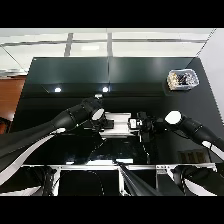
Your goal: Fold the box and place the chain.
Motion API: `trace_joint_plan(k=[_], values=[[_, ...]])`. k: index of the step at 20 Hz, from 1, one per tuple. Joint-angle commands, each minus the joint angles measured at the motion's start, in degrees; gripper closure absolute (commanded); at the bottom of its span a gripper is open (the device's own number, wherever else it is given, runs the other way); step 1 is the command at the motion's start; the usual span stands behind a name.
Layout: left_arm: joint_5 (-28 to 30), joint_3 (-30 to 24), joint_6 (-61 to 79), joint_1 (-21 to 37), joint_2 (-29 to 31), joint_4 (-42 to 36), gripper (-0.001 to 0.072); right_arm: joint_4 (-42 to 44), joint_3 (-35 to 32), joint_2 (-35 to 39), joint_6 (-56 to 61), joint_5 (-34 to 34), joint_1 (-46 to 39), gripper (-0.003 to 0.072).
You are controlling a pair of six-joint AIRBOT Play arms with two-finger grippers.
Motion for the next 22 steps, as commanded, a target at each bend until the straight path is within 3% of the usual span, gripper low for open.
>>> trace_joint_plan(k=[1,11,15,16,17,18,20,22], values=[[0.2,0.0,0.0,0.0,-0.2,0.0,0.0684,1.2,0.0,0.0,0.0,-0.2,0.0,0.0425],[0.3,0.0,-0.1,0.0,-0.2,0.0,0.0684,17.5,-1.0,-3.0,0.3,0.2,0.0,0.0424],[0.3,0.0,-0.1,0.0,-0.2,0.0,0.0684,18.1,-1.0,-3.8,1.1,-0.1,0.0,0.0427],[0.3,0.0,-0.1,0.0,-0.2,0.0,0.0684,18.0,-1.0,-3.8,1.1,0.2,0.0,0.0476],[0.3,0.0,-0.1,0.0,-0.2,0.0,0.0684,17.9,-1.0,-3.8,1.1,0.4,0.0,0.0592],[0.3,0.0,-0.1,0.0,-0.2,0.0,0.0684,17.9,-1.0,-3.8,1.1,0.3,0.0,0.0604],[0.3,0.0,-0.1,0.0,-0.2,0.0,0.0684,18.0,-1.0,-3.8,2.5,-0.1,0.0,0.018],[0.4,0.0,-0.1,0.0,-0.2,0.0,0.0684,16.9,-1.0,-3.8,4.0,0.0,0.0,0.0419]])
